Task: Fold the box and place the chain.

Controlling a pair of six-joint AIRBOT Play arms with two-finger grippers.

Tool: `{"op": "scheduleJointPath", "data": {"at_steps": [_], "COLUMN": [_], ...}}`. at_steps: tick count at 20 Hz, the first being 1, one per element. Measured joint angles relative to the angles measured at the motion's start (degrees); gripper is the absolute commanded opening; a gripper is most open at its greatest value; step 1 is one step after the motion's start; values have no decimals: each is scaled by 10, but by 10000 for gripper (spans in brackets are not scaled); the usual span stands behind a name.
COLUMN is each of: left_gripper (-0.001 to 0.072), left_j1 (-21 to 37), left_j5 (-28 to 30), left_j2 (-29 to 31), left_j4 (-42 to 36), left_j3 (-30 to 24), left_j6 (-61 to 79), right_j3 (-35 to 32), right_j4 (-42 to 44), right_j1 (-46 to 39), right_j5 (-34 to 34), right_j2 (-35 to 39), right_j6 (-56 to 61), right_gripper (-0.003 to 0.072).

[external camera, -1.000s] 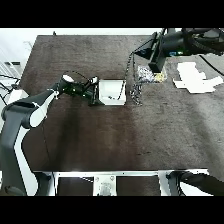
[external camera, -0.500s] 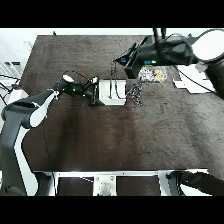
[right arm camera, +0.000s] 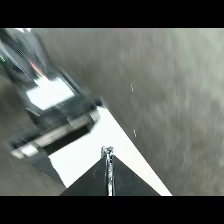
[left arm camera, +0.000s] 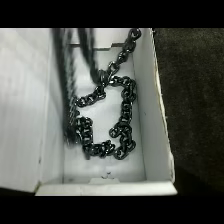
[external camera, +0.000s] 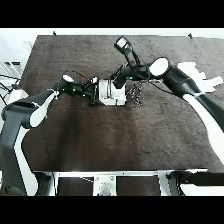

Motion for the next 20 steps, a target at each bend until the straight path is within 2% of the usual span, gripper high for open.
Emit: {"op": "scheduleJointPath", "data": {"at_steps": [3,6,14,20], "left_gripper": [350,350,350,350], "left_j1": [0,0,0,0], "left_j5": [0,0,0,0], "left_j2": [0,0,0,0], "left_j4": [0,0,0,0], "left_j3": [0,0,0,0], "left_j6": [0,0,0,0], "right_j3": [-4,0,15,42], "right_j4": [1,13,-18,-29], "right_j1": [-18,-34,-71,-82], "right_j5": [-6,9,70,75], "right_j2": [-48,-49,113,158], "right_j6": [-5,-8,-13,-24], "right_gripper": [12,12,12,11]}}
